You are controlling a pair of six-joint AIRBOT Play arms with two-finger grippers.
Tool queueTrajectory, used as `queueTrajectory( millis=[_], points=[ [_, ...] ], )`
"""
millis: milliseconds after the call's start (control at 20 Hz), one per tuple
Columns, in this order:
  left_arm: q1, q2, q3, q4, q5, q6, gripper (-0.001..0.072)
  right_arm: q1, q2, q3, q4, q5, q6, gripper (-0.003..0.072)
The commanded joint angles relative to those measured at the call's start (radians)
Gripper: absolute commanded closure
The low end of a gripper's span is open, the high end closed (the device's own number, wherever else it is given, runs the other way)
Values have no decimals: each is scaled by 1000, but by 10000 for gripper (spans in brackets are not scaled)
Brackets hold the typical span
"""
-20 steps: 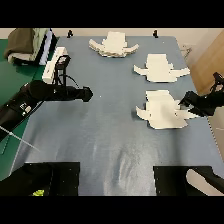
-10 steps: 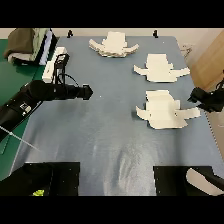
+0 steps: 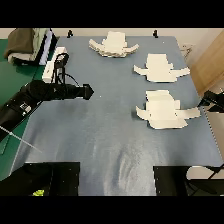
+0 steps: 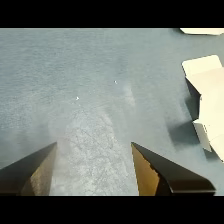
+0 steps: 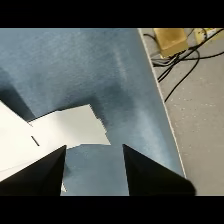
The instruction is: Fold the box.
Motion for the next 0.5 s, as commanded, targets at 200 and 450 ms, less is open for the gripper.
queueTrajectory(
  millis=[200,450],
  points=[
    [1,-1,1,-30,-14,0,4,-36,-220,106,124,164,-196,140],
    [1,0,1,-38,-53,0,4,-35,-226,106,254,241,-272,453]
  ],
)
